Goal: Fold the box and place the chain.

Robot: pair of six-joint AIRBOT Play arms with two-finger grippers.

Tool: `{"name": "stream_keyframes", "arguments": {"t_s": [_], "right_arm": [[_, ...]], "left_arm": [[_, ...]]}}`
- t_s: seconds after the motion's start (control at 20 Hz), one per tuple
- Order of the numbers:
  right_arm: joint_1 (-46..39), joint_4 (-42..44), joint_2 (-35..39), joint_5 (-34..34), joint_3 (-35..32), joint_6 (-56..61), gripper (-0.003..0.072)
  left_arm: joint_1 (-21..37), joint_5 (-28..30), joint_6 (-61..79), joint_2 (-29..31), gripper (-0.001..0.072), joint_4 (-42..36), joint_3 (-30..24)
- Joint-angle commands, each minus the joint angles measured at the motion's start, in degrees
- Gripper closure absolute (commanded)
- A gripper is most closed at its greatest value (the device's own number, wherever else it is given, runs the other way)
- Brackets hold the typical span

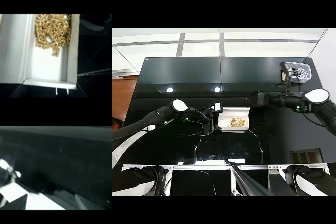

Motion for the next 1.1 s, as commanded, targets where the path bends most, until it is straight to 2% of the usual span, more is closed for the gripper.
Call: {"name": "stream_keyframes", "arguments": {"t_s": [0.0, 0.15, 0.25, 0.35, 0.45, 0.95, 1.05], "right_arm": [[5.53, -10.56, -2.03, -2.29, 0.02, -1.25, -0.0013], [11.80, -14.71, -2.16, -2.29, 0.02, -11.61, -0.0013], [13.09, -15.54, -2.03, -1.62, 0.11, -20.02, -0.0013], [13.07, -15.54, -2.03, 2.95, 1.01, -30.16, -0.0013], [13.05, -15.37, -2.03, 6.08, 1.44, -35.60, -0.0012], [13.79, -15.56, -2.84, 5.81, 0.98, -37.62, -0.0009], [13.79, -15.54, -3.06, 5.86, 0.94, -37.59, 0.0245]], "left_arm": [[-0.04, 0.17, 0.00, -0.04, 0.0272, 0.00, 0.07], [-0.04, 0.15, -0.02, -0.04, 0.0273, 0.00, 0.07], [-0.04, 0.15, -0.02, -0.04, 0.0272, 0.00, 0.07], [-0.04, 0.15, -0.02, -0.04, 0.0272, 0.00, 0.07], [-0.04, 0.13, -0.02, -0.04, 0.0273, 0.00, 0.07], [-0.04, 0.11, -0.02, -0.04, 0.0273, -0.02, 0.07], [-0.04, 0.11, 0.00, -0.04, 0.0273, 0.00, 0.07]]}}
